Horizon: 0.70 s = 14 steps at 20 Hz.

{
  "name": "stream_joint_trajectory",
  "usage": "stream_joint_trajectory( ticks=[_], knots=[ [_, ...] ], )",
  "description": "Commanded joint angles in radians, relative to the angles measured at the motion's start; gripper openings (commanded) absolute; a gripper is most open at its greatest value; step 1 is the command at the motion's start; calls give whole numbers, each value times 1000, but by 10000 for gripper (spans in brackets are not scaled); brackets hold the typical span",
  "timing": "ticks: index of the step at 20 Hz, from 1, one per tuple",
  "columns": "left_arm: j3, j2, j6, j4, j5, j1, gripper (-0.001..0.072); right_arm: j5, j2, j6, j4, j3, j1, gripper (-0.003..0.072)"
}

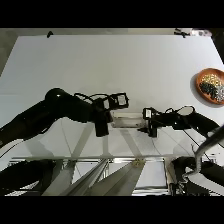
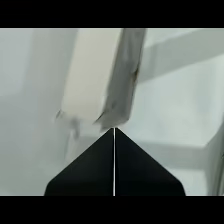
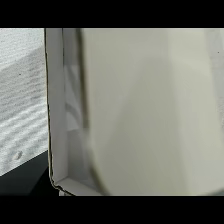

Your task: Fold the box and place the chain.

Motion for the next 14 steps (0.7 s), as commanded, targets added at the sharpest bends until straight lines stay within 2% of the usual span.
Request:
stream_joint_trajectory(
  ticks=[1, 4, 9, 11, 14],
  knots=[
    [0, -38, 42, -197, -155, -87, 7, 0, 0, 0, 0, 0, 0, 338],
    [0, -109, 29, -212, -352, -154, 8, 0, 0, 0, 0, 0, 0, 338],
    [0, -201, -131, -194, -712, -133, 7, 1, 0, 0, 0, 0, -1, 338],
    [0, -234, -163, -194, -759, -105, 6, 1, 0, 0, 0, 0, 0, 338],
    [0, -295, -217, -193, -726, -56, 5, 1, 0, 0, 0, 0, 0, 338]
  ],
)
